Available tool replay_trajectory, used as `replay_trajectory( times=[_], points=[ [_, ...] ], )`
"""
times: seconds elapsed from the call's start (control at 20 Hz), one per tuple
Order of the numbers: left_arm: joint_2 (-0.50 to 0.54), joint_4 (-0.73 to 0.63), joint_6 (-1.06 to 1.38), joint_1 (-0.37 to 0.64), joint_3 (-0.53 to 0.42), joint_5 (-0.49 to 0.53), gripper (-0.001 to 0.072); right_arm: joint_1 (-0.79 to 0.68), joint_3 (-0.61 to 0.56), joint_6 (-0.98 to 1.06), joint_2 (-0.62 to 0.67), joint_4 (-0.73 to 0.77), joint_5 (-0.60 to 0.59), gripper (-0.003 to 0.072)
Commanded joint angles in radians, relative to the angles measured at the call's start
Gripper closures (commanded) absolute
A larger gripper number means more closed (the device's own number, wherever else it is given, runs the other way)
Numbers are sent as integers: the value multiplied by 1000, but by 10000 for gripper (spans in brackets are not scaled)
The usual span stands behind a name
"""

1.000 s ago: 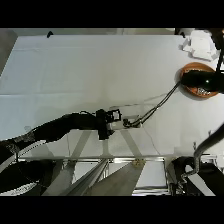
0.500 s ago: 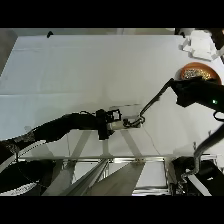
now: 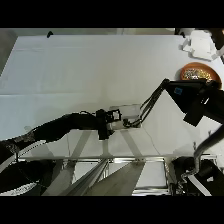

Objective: Fold the box and place the chain.

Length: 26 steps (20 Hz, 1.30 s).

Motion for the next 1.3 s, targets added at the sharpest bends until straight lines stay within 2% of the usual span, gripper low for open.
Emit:
replay_trajectory(
  times=[0.0,0.25,0.85,1.1,1.25],
  points=[
    [0,0,0,0,0,0,378,10,0,-61,5,130,-73,675],
    [0,0,0,0,0,0,378,10,0,-135,5,246,-130,675],
    [0,0,0,0,0,0,378,10,0,-138,4,403,-310,675],
    [0,0,0,0,0,0,378,10,0,-138,2,429,-325,675],
    [0,0,0,0,0,0,378,10,0,-138,-11,391,-264,675]
  ],
)
